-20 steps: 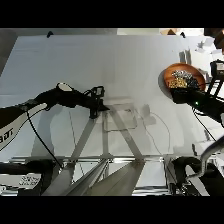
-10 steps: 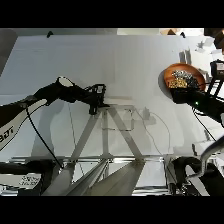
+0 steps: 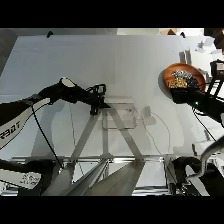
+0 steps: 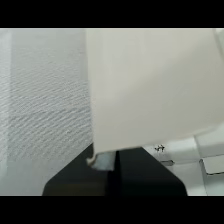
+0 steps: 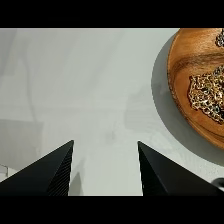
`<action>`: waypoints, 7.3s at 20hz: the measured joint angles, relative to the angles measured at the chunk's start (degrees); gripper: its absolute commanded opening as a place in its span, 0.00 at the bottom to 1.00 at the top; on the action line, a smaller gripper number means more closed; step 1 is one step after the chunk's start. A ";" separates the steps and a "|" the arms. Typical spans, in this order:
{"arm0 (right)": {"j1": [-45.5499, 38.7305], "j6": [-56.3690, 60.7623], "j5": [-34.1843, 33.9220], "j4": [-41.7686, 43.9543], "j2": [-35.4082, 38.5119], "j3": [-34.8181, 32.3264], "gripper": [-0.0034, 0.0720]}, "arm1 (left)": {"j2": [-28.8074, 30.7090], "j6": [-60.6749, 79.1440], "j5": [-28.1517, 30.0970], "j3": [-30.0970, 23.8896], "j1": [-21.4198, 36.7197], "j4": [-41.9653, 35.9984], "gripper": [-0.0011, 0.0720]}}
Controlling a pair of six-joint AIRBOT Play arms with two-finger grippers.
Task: Fold the box and place the chain.
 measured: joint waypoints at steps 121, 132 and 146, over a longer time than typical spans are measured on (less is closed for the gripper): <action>9.64 -111.75 18.12 41.48 -47.78 7.91 0.95 | -0.28 -0.04 0.42 0.00 -0.22 0.50 0.03; 13.51 -113.24 14.84 43.93 -50.62 7.93 0.95 | -0.28 -0.04 0.39 0.00 -0.22 0.50 0.03; 11.30 -113.46 15.10 45.20 -50.80 6.27 0.94 | -0.28 -0.04 0.44 0.00 -0.22 0.50 0.03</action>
